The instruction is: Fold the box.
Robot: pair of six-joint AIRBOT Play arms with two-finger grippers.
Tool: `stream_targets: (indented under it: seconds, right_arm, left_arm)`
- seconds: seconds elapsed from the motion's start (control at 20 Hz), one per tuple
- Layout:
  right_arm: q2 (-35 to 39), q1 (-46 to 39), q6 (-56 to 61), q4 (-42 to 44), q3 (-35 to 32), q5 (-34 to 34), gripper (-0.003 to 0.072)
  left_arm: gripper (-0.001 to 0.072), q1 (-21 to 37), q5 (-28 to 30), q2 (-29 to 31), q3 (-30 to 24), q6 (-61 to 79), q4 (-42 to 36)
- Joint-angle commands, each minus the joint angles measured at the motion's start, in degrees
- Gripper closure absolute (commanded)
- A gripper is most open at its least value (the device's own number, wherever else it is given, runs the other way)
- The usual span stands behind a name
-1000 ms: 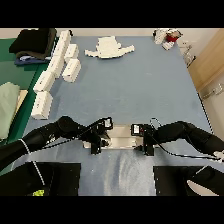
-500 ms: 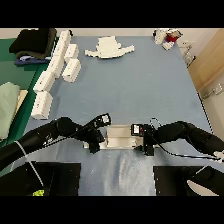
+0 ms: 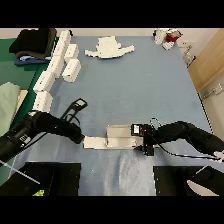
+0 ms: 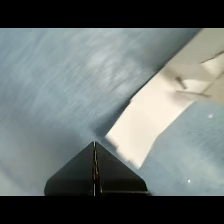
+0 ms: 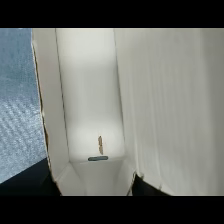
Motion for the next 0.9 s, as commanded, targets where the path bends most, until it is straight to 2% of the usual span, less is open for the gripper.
stream_targets:
  seconds: [0.0, 0.15, 0.3, 0.55, 0.65, 0.85]
  right_arm:
    - [0.0, 0.0, 0.0, 0.0, 0.0, 0.0, 0.0173]
    - [0.0, 0.0, 0.0, 0.0, 0.0, 0.0, 0.0173]
    - [0.0, 0.0, 0.0, 0.0, 0.0, 0.0, 0.0173]
    - [0.0, 0.0, 0.0, 0.0, 0.0, 0.0, 0.0174]
    - [0.0, 0.0, 0.0, 0.0, 0.0, 0.0, 0.0173]
    - [0.0, 0.0, 0.0, 0.0, 0.0, 0.0, 0.0173]
  left_arm:
    - [0.0698, 13.7, -12.5, 2.5, 0.2, -6.4, 2.3]
    - [0.0697, 20.9, -11.9, 2.4, -1.1, -9.2, -2.3]
    - [0.0697, 21.3, -10.3, 1.5, -3.7, -9.1, -8.3]
    - [0.0698, 20.8, -5.5, -3.8, -7.3, -4.3, -20.5]
    - [0.0698, 17.2, -2.4, -6.2, -7.3, -3.5, -23.3]
    - [0.0698, 5.0, 5.4, -11.3, -7.3, -5.7, -24.6]
